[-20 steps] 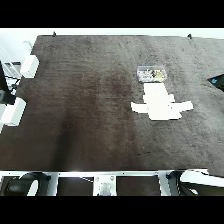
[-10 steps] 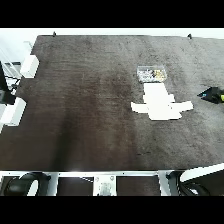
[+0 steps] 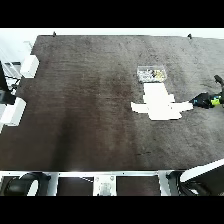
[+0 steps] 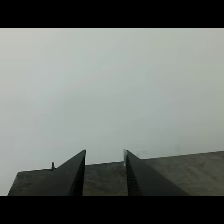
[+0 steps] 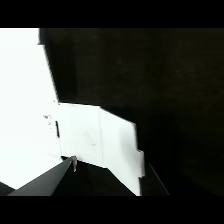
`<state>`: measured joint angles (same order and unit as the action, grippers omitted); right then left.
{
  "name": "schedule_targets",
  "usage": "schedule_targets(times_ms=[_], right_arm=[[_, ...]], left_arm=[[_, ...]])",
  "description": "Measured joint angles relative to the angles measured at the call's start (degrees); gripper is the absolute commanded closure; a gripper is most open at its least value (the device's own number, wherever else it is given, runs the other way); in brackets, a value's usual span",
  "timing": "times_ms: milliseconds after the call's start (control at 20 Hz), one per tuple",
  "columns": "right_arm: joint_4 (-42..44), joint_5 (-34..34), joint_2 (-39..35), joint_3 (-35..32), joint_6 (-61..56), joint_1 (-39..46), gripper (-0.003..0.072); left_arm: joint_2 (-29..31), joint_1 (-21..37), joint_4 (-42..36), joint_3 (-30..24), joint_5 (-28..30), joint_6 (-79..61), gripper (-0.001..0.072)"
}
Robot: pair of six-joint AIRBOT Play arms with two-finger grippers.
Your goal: Fold the box and place the chain.
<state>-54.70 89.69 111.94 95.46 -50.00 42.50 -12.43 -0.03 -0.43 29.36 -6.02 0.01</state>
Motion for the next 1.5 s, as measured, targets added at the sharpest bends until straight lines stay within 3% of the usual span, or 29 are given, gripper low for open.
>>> schedule_targets(times_ms=[200,450,700,900,1200,1500], right_arm=[[2.47,3.56,2.56,-1.07,0.57,-1.40,0.0190],[5.42,5.55,4.26,-2.51,2.56,-3.26,0.0683],[9.03,7.54,4.04,-4.70,3.74,-3.87,0.0685],[12.87,7.10,-0.04,-12.92,5.03,-4.79,0.0686],[22.03,-3.48,-11.17,-30.12,7.08,-14.95,0.0686],[31.30,-18.56,-15.74,-34.69,6.99,-31.15,0.0686]], left_arm=[[0.00,0.00,0.00,0.00,0.00,0.00,0.0415],[0.00,0.00,0.00,0.00,0.00,-0.02,0.0415],[0.00,0.00,0.00,0.00,0.00,-0.02,0.0415],[0.00,0.00,0.02,0.00,0.00,0.00,0.0415],[0.00,0.00,0.00,0.00,0.00,0.00,0.0415],[0.00,0.00,0.02,0.00,0.00,0.00,0.0415]])
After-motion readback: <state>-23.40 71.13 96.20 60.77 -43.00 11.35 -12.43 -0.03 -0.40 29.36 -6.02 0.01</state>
